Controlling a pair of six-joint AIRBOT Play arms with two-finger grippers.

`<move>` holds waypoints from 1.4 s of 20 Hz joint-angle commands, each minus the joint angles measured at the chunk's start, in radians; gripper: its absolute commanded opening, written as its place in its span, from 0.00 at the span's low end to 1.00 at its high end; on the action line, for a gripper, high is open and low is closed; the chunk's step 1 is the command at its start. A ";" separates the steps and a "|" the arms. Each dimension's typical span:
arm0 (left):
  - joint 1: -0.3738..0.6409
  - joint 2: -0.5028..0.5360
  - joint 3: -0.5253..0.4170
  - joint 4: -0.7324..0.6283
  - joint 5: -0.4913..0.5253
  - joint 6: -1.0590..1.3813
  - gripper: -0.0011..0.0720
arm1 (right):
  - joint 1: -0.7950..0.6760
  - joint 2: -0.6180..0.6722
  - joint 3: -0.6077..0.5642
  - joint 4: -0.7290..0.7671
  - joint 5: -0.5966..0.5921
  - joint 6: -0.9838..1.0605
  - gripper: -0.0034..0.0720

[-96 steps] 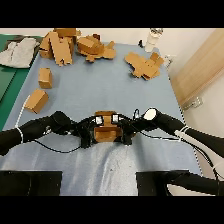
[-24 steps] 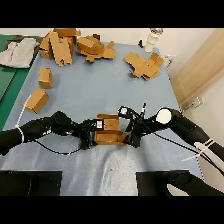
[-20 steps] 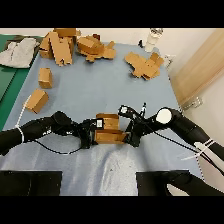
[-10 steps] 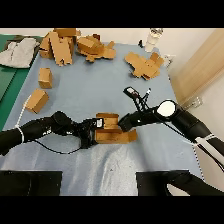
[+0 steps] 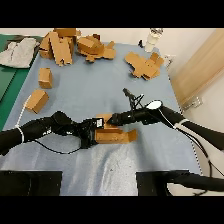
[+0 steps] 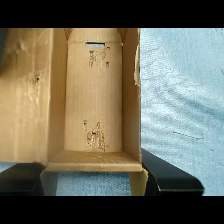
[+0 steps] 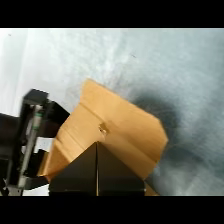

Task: Fold the box.

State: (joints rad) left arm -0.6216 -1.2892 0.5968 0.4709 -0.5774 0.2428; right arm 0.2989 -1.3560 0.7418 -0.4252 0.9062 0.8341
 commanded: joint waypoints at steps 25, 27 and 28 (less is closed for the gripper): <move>-0.002 0.001 0.001 0.000 0.002 0.001 0.41 | 0.030 0.310 0.001 -0.845 0.263 -0.285 0.74; -0.002 0.001 0.001 0.000 0.002 0.001 0.41 | 0.061 0.310 0.001 -0.836 0.264 -0.286 0.74; -0.001 0.001 0.001 0.000 0.003 0.001 0.41 | 0.081 0.310 0.001 -0.827 0.264 -0.286 0.74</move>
